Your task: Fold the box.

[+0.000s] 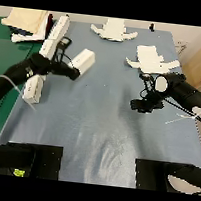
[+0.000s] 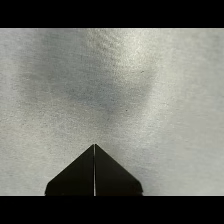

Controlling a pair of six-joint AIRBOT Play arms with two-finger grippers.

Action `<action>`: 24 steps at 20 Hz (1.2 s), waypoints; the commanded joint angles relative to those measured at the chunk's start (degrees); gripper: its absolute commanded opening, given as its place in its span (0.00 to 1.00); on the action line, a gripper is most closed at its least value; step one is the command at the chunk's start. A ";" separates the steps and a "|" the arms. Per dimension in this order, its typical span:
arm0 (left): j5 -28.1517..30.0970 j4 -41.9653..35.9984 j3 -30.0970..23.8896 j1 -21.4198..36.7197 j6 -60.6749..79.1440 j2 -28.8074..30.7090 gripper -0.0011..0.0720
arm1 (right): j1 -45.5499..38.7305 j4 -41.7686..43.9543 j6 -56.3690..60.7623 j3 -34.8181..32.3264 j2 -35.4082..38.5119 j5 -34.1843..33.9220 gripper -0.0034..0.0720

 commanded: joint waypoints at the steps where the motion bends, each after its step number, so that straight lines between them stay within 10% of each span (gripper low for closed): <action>1: -6.45 6.16 17.11 7.65 -9.27 -13.00 0.64 | -0.04 0.00 0.00 0.07 -0.04 -0.02 0.05; 10: -15.67 20.22 43.58 9.44 -28.15 -33.86 0.64 | -0.04 0.00 0.00 0.07 -0.04 -0.02 0.05; 24: -10.19 26.91 45.92 9.40 -35.74 -36.48 0.64 | -0.04 0.00 0.02 0.07 -0.04 -0.02 0.05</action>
